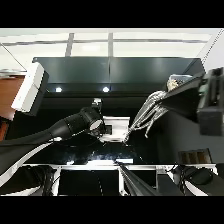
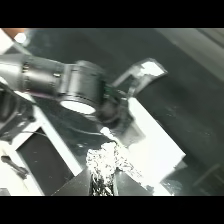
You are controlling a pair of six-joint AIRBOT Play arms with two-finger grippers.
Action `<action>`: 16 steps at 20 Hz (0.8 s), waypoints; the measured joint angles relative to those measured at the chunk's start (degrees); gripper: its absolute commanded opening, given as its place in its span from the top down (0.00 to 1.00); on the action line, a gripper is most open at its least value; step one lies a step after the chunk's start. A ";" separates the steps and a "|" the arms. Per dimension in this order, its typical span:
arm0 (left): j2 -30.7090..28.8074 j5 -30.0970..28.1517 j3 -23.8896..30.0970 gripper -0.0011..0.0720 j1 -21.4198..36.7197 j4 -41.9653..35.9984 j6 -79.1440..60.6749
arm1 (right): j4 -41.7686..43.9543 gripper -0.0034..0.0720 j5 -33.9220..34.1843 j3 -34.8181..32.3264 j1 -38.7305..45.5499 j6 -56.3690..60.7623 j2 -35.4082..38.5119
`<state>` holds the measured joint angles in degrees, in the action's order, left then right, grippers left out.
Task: Fold the box and place the chain.
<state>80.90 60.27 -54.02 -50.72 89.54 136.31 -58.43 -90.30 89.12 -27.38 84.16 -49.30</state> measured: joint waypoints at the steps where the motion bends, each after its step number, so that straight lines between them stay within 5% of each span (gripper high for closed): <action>1: 0.00 -0.02 0.00 0.94 0.00 0.00 -0.02 | 0.17 0.93 1.01 -0.76 -0.98 0.07 -0.13; 16: 0.00 -0.02 0.00 0.95 0.00 0.17 0.00 | -0.76 0.93 7.48 -7.54 -7.13 -0.44 -5.31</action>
